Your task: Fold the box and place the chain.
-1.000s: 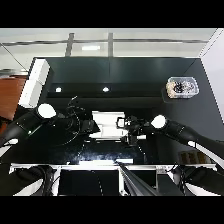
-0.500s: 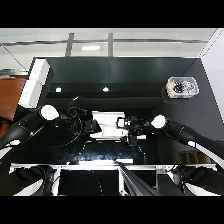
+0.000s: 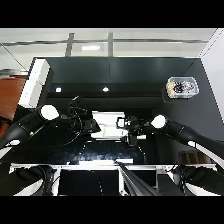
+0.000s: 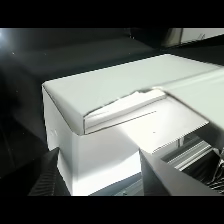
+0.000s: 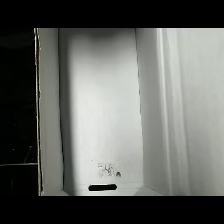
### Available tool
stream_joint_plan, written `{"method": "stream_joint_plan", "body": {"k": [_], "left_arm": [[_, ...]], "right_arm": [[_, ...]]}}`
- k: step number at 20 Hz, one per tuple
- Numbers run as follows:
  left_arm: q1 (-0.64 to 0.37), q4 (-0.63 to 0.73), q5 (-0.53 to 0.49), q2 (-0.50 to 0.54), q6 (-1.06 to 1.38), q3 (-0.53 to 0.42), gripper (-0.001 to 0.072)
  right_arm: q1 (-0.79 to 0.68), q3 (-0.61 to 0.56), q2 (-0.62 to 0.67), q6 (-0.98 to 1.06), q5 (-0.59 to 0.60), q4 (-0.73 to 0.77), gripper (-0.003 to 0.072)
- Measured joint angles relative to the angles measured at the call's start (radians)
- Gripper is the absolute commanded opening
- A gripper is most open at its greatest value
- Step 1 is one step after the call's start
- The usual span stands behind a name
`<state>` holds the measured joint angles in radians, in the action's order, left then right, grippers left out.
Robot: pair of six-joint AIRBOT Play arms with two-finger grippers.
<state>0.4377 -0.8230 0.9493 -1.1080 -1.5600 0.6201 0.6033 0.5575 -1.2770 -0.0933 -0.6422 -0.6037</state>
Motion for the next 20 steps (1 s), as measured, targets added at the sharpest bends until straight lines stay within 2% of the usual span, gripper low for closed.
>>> {"method": "stream_joint_plan", "body": {"k": [4,12,20], "left_arm": [[0.009,-0.023,-0.009,0.0,-0.018,0.007,0.0555],[0.093,-0.1,-0.069,0.0,-0.119,0.01,0.0553],[0.108,-0.139,-0.095,0.0,-0.175,0.01,0.0553]], "right_arm": [[0.0,0.0,0.0,0.0,0.0,0.0,0.0501],[0.0,0.0,0.0,-0.001,0.0,-0.001,0.0501],[0.0,0.0,0.0,0.0,0.0,0.0,0.0501]]}}
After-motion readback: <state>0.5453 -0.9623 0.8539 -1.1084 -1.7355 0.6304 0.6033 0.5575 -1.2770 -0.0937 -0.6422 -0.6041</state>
